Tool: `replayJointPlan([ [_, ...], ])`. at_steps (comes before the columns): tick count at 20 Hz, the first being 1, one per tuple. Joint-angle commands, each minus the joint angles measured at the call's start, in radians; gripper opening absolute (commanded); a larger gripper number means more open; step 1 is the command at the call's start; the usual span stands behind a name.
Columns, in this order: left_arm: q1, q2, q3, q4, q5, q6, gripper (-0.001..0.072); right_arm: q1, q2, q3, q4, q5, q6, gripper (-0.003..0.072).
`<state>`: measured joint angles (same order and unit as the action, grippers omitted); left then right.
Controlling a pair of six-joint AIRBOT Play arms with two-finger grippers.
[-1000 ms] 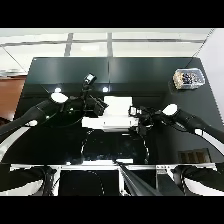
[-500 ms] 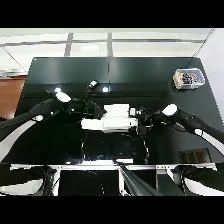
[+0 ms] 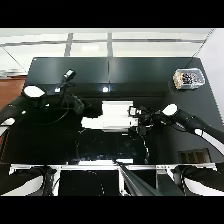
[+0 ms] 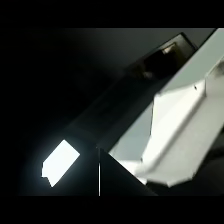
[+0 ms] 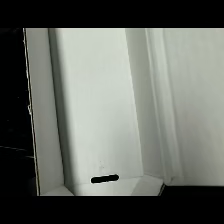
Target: Fold the box and place the chain.
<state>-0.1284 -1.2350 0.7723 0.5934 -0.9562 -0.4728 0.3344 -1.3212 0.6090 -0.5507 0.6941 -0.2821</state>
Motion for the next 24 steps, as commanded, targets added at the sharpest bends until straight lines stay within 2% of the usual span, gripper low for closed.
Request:
replayJointPlan([
  [1, 0.055, 0.075, -0.052, 0.070, -0.140, 0.122, 0.0026, 0.000, 0.000, 0.000, 0.000, 0.002, 0.000, 0.0191],
  [3, 0.018, 0.079, -0.051, 0.188, -0.129, 0.137, 0.0042, 0.000, 0.000, 0.000, -0.001, 0.002, 0.000, 0.0191],
  [4, -0.005, 0.079, -0.051, 0.244, -0.093, 0.137, 0.0211, 0.000, 0.000, 0.000, -0.001, 0.002, 0.000, 0.0191],
  [5, -0.032, 0.079, -0.051, 0.290, -0.047, 0.148, 0.0511, 0.000, 0.000, 0.000, 0.000, 0.002, 0.000, 0.0191],
  [6, -0.059, 0.078, -0.051, 0.309, -0.008, 0.209, 0.0712, 0.000, 0.000, 0.000, 0.000, 0.002, 0.000, 0.0191],
  [10, -0.175, 0.064, -0.051, 0.295, 0.061, 0.624, 0.0708, 0.000, 0.000, 0.000, -0.001, 0.002, 0.000, 0.0191],
  [15, -0.204, -0.031, -0.050, 0.191, 0.062, 0.684, 0.0708, 0.000, 0.000, 0.000, 0.000, 0.002, 0.000, 0.0191],
  [24, -0.254, -0.111, -0.050, 0.068, 0.101, 0.731, 0.0697, 0.000, 0.000, 0.000, -0.001, 0.002, 0.000, 0.0191],
])
